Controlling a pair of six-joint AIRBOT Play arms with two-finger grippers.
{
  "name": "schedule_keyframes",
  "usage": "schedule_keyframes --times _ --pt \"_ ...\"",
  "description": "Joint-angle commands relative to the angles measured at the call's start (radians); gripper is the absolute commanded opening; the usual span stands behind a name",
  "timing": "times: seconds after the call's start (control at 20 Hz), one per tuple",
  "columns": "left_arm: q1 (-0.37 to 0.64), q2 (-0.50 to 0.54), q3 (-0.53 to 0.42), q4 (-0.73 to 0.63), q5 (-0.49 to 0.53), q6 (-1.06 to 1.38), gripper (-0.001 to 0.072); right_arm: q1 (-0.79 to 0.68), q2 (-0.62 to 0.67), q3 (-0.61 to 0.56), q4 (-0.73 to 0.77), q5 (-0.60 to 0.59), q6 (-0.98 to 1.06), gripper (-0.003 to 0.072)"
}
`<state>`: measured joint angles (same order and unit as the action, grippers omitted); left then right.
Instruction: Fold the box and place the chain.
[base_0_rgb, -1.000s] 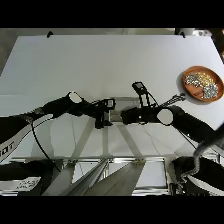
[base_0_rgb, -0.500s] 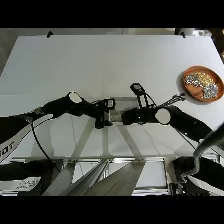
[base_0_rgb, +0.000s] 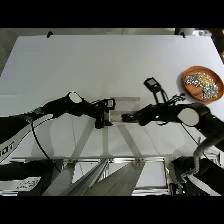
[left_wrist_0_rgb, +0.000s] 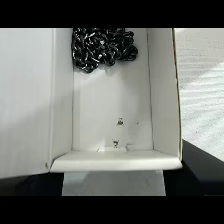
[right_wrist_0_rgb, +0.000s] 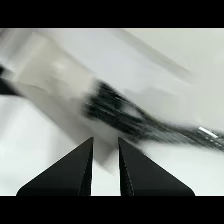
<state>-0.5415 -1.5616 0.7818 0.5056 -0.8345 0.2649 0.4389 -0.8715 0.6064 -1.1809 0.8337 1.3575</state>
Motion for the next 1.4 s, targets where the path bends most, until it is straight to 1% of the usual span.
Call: schedule_keyframes --times 0.0,0.1,0.15,0.2,0.25,0.4,0.5,0.6,0.7,0.8,1.05,1.25,1.3,1.35 --pt "0.001 0.0 0.001 0.0 0.0 0.0 0.045 -0.219 0.048 0.001 -0.125 0.171 -0.015 0.0183" --pt "0.001 0.0 0.001 0.0 0.0 0.0 0.045 -0.349 0.044 0.001 -0.196 0.153 -0.023 0.0199" --pt "0.001 0.0 0.001 0.0 0.0 0.0 0.045 -0.404 0.039 0.001 -0.227 0.133 0.012 0.0303" --pt "0.001 0.0 0.001 0.0 0.0 0.0 0.045 -0.452 0.024 0.001 -0.233 0.105 0.063 0.056" --pt "0.001 0.0 0.001 0.0 0.0 0.0 0.045 -0.483 0.003 0.001 -0.233 0.086 0.068 0.0635" --pt "0.001 0.0 0.001 0.0 0.0 0.0 0.045 -0.516 -0.109 0.009 -0.265 0.054 0.091 0.0635" --pt "0.001 0.0 0.001 0.0 0.0 0.0 0.045 -0.516 -0.199 0.046 -0.313 0.065 0.139 0.0635" --pt "0.001 0.0 0.001 0.0 0.0 0.0 0.045 -0.516 -0.26 0.093 -0.377 0.069 0.171 0.0635" --pt "0.001 0.0 0.001 0.0 0.0 0.0 0.045 -0.516 -0.29 0.128 -0.433 0.07 0.191 0.0634" --pt "0.001 0.0 0.001 0.0 0.0 0.0 0.045 -0.516 -0.326 0.147 -0.439 0.066 0.191 0.0634" --pt "0.001 0.0 0.001 0.0 0.0 0.0 0.045 -0.514 -0.404 0.149 -0.407 -0.029 0.287 0.0634" --pt "0.001 0.0 0.001 0.0 0.0 0.0 0.045 -0.514 -0.42 0.149 -0.398 -0.098 0.433 0.0631" --pt "0.001 0.0 0.001 0.0 0.0 0.0 0.045 -0.514 -0.42 0.149 -0.387 -0.112 0.45 0.0595" --pt "0.001 0.0 0.001 0.0 0.0 0.0 0.045 -0.514 -0.421 0.149 -0.376 -0.121 0.45 0.0585"
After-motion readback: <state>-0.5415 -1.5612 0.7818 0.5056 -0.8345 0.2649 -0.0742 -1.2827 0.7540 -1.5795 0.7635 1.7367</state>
